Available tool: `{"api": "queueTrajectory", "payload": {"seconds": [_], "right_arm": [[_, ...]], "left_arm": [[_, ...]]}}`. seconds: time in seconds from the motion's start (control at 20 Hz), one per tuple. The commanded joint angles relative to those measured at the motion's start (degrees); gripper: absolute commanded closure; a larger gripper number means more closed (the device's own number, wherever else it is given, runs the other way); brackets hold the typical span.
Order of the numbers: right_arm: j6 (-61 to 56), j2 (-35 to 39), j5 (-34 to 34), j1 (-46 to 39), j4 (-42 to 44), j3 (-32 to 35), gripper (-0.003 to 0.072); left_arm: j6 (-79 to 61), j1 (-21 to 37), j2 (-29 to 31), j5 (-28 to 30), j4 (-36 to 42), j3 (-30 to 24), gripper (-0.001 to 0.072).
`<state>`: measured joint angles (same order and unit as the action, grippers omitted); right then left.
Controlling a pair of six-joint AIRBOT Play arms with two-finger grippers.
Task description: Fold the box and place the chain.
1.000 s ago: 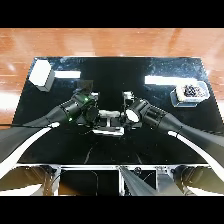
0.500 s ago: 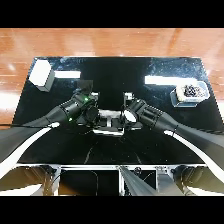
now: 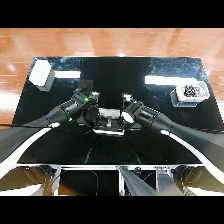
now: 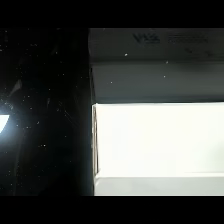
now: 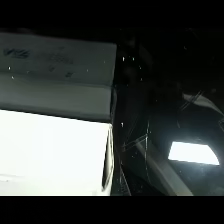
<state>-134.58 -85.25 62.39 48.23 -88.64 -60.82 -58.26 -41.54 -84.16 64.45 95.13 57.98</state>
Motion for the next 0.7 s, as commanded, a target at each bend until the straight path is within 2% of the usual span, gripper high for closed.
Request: {"api": "queueTrajectory", "payload": {"seconds": [0.0,0.15,0.2,0.25,0.3,0.35,0.5,0.55,0.65], "right_arm": [[0.0,-0.8,-0.4,0.1,0.1,-0.1,0.0425],[0.7,-1.1,-0.6,0.1,0.1,-0.1,0.0427],[1.3,-1.1,-0.6,0.1,0.1,-0.2,0.0496],[1.7,-1.1,-0.7,0.1,0.1,-0.3,0.0503],[2.0,-1.1,-0.9,0.1,0.1,-0.4,0.0582],[2.4,-1.1,-1.1,0.1,0.1,-0.5,0.0599],[2.4,-1.1,-1.1,0.0,0.1,-0.5,0.06],[3.1,-1.1,-1.1,0.0,0.2,-0.5,0.0649],[3.3,-1.1,-1.1,0.0,0.3,-0.5,0.0647]], "left_arm": [[0.0,0.0,0.0,0.0,-0.1,0.1,0.069],[0.0,0.0,0.0,0.0,-0.1,0.1,0.0689],[0.0,0.0,0.0,0.0,-0.1,0.1,0.0689],[0.0,0.0,0.0,0.0,-0.1,0.1,0.0689],[0.0,0.0,0.0,0.0,-0.1,0.1,0.0689],[0.0,0.0,0.0,0.0,-0.1,0.1,0.069],[0.0,0.0,0.0,0.0,-0.1,0.1,0.0689],[0.0,0.0,0.0,0.0,-0.1,0.1,0.0689],[0.0,0.0,0.0,0.0,-0.1,0.1,0.069]]}}
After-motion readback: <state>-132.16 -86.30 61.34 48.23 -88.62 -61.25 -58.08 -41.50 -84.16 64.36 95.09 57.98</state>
